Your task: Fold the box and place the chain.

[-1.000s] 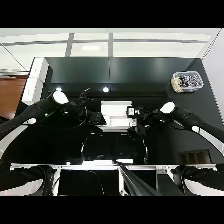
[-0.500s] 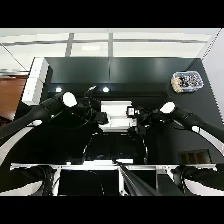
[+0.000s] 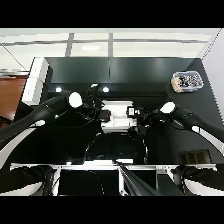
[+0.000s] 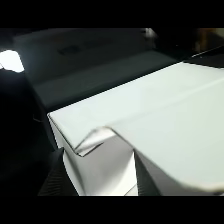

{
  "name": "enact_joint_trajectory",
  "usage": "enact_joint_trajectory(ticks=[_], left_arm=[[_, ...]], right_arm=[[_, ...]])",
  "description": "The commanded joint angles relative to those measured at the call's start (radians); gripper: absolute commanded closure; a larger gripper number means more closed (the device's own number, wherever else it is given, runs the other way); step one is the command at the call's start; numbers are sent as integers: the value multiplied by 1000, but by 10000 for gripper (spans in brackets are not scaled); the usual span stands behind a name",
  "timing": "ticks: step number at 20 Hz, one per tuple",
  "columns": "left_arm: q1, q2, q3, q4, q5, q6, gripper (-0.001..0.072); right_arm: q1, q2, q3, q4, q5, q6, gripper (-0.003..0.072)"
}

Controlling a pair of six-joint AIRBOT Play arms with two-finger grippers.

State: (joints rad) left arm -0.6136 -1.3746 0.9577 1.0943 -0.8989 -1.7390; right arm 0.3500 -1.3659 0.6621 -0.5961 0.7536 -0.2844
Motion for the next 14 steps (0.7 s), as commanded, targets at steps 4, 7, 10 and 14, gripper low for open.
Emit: enact_joint_trajectory(ticks=[4,7,10,14], left_arm=[[-82,-8,6,230,-2,-279,211],[-103,-43,26,262,-23,-317,217],[-130,-94,91,357,-100,-386,218],[-164,-153,173,511,-205,-506,217]], right_arm=[[1,0,0,1,-2,1,515],[1,0,0,1,-2,1,515],[1,0,0,1,-2,1,515],[1,0,0,1,-2,1,516]])
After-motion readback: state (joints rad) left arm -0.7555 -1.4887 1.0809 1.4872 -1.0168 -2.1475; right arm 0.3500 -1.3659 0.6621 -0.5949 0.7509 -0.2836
